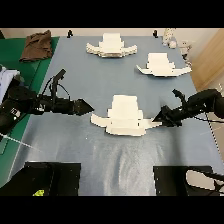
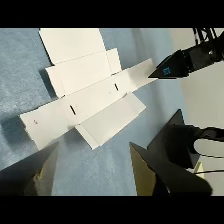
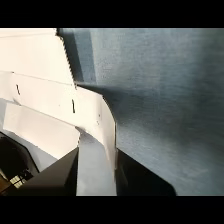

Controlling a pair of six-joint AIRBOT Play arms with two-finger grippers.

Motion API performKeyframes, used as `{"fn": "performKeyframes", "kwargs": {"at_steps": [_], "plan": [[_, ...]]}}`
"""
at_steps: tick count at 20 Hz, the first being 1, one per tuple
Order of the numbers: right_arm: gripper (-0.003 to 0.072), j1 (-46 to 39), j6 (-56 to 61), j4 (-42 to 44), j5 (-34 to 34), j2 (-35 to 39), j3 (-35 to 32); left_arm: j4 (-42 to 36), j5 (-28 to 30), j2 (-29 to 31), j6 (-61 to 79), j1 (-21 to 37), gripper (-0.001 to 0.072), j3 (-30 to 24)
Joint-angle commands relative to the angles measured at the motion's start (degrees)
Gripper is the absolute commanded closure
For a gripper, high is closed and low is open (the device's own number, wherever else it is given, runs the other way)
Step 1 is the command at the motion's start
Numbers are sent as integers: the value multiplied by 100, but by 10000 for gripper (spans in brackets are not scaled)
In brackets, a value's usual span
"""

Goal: Fold the box.

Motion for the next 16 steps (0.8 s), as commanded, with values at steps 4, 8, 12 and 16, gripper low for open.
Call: {"fn": "performKeyframes", "kwargs": {"at_steps": [4,8,12,16], "plan": [[411,9,-640,328,-168,-608,271,4,28,-4,7,2,21,4],[686,236,-739,348,365,-621,293,0,31,-7,-2,0,21,4],[687,1233,-1147,321,713,-236,-22,11,28,-20,-9,13,22,7],[688,1696,-997,326,1716,1399,-1189,413,-46,-402,-192,118,22,4]]}}
